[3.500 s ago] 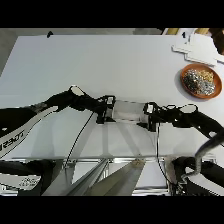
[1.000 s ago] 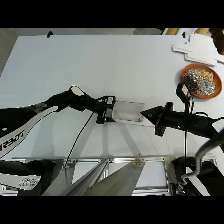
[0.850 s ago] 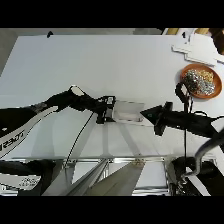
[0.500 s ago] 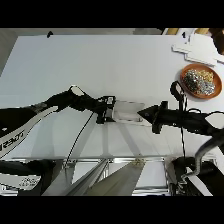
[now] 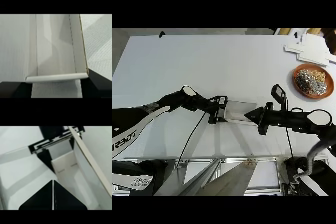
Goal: Fold the box and place the chain.
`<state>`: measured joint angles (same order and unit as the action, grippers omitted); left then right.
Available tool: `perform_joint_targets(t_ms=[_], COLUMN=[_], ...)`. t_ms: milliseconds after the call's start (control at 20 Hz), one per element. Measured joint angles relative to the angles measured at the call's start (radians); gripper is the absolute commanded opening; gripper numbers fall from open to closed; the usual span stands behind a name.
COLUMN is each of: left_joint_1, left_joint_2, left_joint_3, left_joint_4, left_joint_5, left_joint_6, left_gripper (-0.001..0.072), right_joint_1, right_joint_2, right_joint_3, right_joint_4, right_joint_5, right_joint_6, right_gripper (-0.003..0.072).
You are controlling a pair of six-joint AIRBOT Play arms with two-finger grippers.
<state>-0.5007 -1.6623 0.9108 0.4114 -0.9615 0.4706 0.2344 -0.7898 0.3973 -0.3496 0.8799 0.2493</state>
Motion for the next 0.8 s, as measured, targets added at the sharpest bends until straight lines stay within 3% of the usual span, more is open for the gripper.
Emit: perform_joint_targets(t_ms=[350,600,800], left_joint_1=[0.0,0.0,0.0], left_joint_2=[0.0,0.0,0.0], left_joint_3=[0.0,0.0,0.0], left_joint_4=[0.0,0.0,0.0], left_joint_5=[0.0,0.0,0.0], left_joint_6=[0.0,0.0,0.0], left_gripper=[0.0137,0.0137,0.0137], right_joint_1=[0.024,0.026,0.026], right_joint_2=[-0.198,-0.357,-0.427], right_joint_3=[0.08,0.179,0.208], right_joint_4=[0.09,0.158,0.101], right_joint_5=[-0.198,-0.261,-0.288], right_joint_6=[-0.06,-0.061,0.021], right_gripper=[0.0016,0.0017,0.0017])
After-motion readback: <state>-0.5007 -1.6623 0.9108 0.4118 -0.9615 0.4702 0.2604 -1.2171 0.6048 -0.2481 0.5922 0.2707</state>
